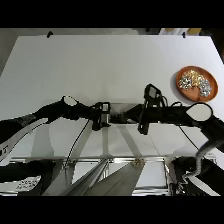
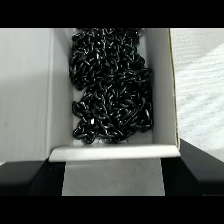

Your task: Fold the box and place the chain.

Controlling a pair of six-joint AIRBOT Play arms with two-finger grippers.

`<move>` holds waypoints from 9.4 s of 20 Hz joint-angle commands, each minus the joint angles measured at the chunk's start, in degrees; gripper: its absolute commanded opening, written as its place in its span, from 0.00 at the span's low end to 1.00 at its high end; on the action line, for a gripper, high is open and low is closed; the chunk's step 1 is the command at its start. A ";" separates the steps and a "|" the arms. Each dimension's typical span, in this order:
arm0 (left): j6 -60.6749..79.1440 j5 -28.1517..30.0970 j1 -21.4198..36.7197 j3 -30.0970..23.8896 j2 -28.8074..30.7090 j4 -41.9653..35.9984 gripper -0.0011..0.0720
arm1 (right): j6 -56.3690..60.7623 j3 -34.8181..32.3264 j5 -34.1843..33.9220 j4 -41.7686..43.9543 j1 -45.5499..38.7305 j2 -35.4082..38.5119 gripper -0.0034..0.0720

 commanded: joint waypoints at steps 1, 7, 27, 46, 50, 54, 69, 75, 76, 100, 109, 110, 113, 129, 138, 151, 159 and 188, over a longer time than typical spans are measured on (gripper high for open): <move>0.00 0.02 0.00 0.02 0.02 0.00 0.22 | 0.42 1.79 -8.17 1.14 6.45 -7.19 0.13; 0.00 0.02 0.00 0.02 0.02 0.00 0.22 | 17.35 11.08 -5.11 -18.97 6.80 -12.09 0.36; 0.00 0.02 0.00 0.02 0.02 0.00 0.22 | 15.17 28.00 21.51 -29.20 3.02 -27.61 0.07; 0.00 0.00 0.00 0.02 0.02 0.00 0.22 | 6.27 18.56 5.42 -36.00 10.80 -18.91 0.44; 0.00 0.02 0.00 0.02 0.02 0.00 0.22 | 6.29 18.47 5.62 -36.48 10.91 -18.91 0.40; 0.00 0.02 0.02 0.02 0.02 0.00 0.22 | 6.29 18.47 5.60 -36.50 10.91 -18.91 0.21; 0.00 0.02 0.02 0.02 0.02 0.00 0.22 | 6.34 15.52 5.62 -35.74 11.15 -18.91 0.13; 0.00 0.02 0.00 0.02 0.02 0.00 0.22 | 5.88 15.28 6.64 -31.01 11.15 -18.49 0.41; 0.00 0.02 0.02 0.02 0.02 0.00 0.22 | 5.88 15.30 6.64 -31.06 11.15 -18.01 0.41; 0.00 0.02 0.02 0.02 0.02 0.00 0.22 | 9.60 14.32 5.73 -32.04 11.08 -18.69 0.07; 0.00 0.02 0.00 0.02 0.02 0.00 0.22 | 9.60 11.28 2.56 -31.23 11.10 -19.67 0.07; 0.00 0.02 0.02 0.02 0.02 0.00 0.22 | 9.60 11.28 2.58 -31.01 11.10 -20.09 0.07; 0.00 0.02 0.00 0.02 0.02 0.00 0.22 | 9.60 11.28 2.80 -30.01 11.10 -20.92 0.07; 0.00 0.02 0.00 0.02 0.02 0.00 0.22 | 26.18 11.28 6.69 -35.26 -1.68 -4.61 0.07; 0.00 0.02 0.00 0.02 0.02 0.00 0.22 | 54.77 10.93 21.79 -52.96 -23.56 -5.44 0.07; 0.00 -0.09 0.00 0.02 0.07 -0.02 0.22 | 55.06 10.95 22.32 -52.57 -26.82 -6.71 0.07; -0.09 -0.68 0.42 0.02 1.57 0.00 0.22 | 55.06 10.95 22.32 -52.54 -26.82 -6.71 0.07; -76.37 -7.21 57.88 -6.21 25.00 43.98 0.37 | 55.06 10.95 22.32 -52.57 -26.82 -6.69 0.07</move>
